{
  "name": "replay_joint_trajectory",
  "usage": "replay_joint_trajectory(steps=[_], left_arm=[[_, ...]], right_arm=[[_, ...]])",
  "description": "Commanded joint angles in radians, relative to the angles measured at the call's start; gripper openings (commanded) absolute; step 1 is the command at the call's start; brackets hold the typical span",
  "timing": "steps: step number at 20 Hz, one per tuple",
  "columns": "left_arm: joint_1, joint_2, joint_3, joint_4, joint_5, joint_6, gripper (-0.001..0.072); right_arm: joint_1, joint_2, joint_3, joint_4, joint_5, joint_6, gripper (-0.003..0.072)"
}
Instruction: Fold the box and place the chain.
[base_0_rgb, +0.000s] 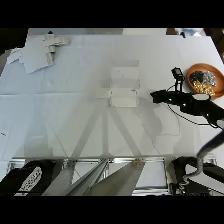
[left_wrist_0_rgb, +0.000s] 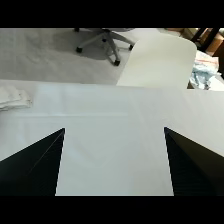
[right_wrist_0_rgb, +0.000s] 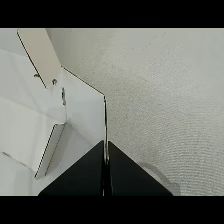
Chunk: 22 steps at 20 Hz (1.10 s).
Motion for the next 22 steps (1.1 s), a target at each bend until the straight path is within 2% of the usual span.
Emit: replay_joint_trajectory(steps=[1, 2, 3, 4, 5, 8, 11, 12, 14, 18, 20, 22], left_arm=[[0.000, 0.000, 0.000, -0.022, -0.013, -0.084, 0.0699], [0.000, 0.000, 0.000, -0.020, -0.024, -0.082, 0.0688], [0.000, 0.000, 0.000, -0.010, -0.042, -0.073, 0.0568], [0.000, -0.001, 0.000, 0.006, -0.063, -0.058, 0.0397], [0.000, -0.005, 0.000, 0.010, -0.089, -0.024, 0.0389], [-0.006, -0.032, 0.000, 0.020, -0.160, 0.043, 0.0397], [-0.071, -0.082, 0.012, 0.105, -0.132, 0.049, 0.0397], [-0.102, -0.118, 0.041, 0.142, -0.135, 0.049, 0.0403], [-0.166, -0.221, 0.143, 0.215, -0.196, 0.048, 0.0510], [-0.262, -0.500, 0.406, 0.255, -0.420, 0.047, 0.0522], [-0.293, -0.631, 0.520, 0.256, -0.502, 0.048, 0.0536], [-0.317, -0.739, 0.599, 0.256, -0.549, 0.049, 0.0639]], right_arm=[[-0.001, 0.000, -0.001, 0.000, 0.000, 0.000, 0.0013], [-0.001, 0.000, -0.001, 0.000, 0.000, 0.000, 0.0013], [-0.001, 0.000, -0.001, 0.000, 0.000, 0.000, 0.0013], [-0.001, 0.000, -0.001, 0.000, 0.000, 0.000, 0.0013], [-0.001, 0.000, -0.001, 0.000, 0.000, 0.000, 0.0013], [-0.001, 0.000, -0.001, 0.000, 0.000, 0.000, 0.0013], [-0.001, 0.000, -0.001, 0.000, 0.000, 0.000, 0.0013], [-0.001, 0.000, -0.001, 0.000, 0.000, 0.000, 0.0013], [-0.001, 0.000, -0.001, 0.000, 0.000, 0.000, 0.0013], [-0.001, 0.000, -0.001, 0.000, 0.000, 0.000, 0.0013], [-0.001, 0.000, -0.001, 0.000, 0.000, 0.000, 0.0013], [-0.001, 0.000, -0.001, 0.000, 0.000, 0.000, 0.0013]])
